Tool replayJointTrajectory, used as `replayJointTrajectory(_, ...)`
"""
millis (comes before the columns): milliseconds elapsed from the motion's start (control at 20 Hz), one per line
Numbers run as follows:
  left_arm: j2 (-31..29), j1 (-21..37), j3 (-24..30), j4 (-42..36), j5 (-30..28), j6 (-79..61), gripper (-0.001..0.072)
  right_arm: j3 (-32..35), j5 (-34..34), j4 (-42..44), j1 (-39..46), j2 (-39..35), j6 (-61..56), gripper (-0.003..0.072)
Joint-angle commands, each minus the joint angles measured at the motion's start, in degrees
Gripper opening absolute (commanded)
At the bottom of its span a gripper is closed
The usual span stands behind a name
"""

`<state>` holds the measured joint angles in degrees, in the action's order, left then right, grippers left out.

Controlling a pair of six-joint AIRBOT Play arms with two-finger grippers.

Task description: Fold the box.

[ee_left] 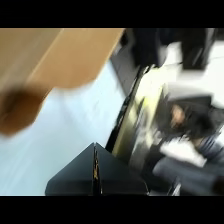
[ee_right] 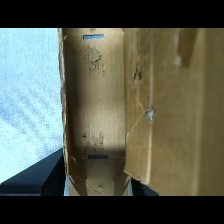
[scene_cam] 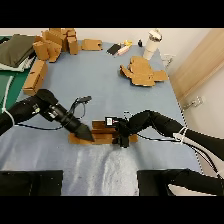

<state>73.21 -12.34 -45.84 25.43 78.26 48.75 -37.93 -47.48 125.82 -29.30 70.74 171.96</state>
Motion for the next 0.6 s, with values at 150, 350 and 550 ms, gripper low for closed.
replayJointTrajectory(150,5.2,-4.0,-5.9,-5.9,-19.4,8.4,0.001,0.0,0.0,0.0,0.0,0.0,0.0,0.0421)
replayJointTrajectory(350,8.4,-4.1,-7.6,-4.7,-25.2,10.1,0.0008,0.0,0.0,0.0,0.0,0.0,0.0,0.0421)
replayJointTrajectory(550,11.2,-4.1,-7.7,9.0,-25.6,20.1,0.0008,0.0,0.0,0.0,0.0,0.0,0.0,0.0421)
